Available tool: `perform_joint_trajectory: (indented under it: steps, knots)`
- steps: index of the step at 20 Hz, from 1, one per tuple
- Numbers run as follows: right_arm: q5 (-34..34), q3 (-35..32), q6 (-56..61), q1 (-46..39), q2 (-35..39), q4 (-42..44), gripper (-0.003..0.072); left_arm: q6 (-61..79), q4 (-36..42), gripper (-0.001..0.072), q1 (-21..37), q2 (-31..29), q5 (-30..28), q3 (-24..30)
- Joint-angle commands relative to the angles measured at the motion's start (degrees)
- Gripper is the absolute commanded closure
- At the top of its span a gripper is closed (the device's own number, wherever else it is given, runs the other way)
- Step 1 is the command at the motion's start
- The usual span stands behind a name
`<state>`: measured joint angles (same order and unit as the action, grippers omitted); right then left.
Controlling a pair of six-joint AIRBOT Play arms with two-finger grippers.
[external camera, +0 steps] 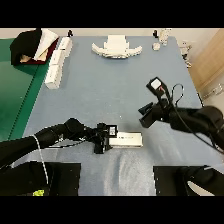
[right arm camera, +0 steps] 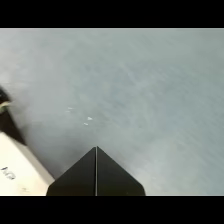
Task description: Fold the box.
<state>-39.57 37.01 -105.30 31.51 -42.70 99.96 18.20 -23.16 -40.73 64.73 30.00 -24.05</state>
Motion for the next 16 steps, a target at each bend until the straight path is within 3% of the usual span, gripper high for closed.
perform_joint_trajectory:
  steps: [1,6,11,16]
  knots:
    - [-15.72,11.93,7.3,-9.31,-9.25,-4.17,0.068,-0.02,0.02,0.0246,0.0,-0.04,-0.02,0.0]
    - [-26.21,19.76,15.04,-17.38,-21.99,-4.13,0.068,-0.02,0.02,0.0247,0.0,-0.04,-0.02,0.0]
    - [-27.06,19.82,18.73,-18.58,-28.33,-4.11,0.068,-0.02,0.02,0.0246,0.0,-0.04,-0.02,0.0]
    - [-26.95,19.82,18.82,-18.56,-28.76,-4.28,0.068,-0.02,0.02,0.0246,0.02,-0.04,-0.02,0.0]
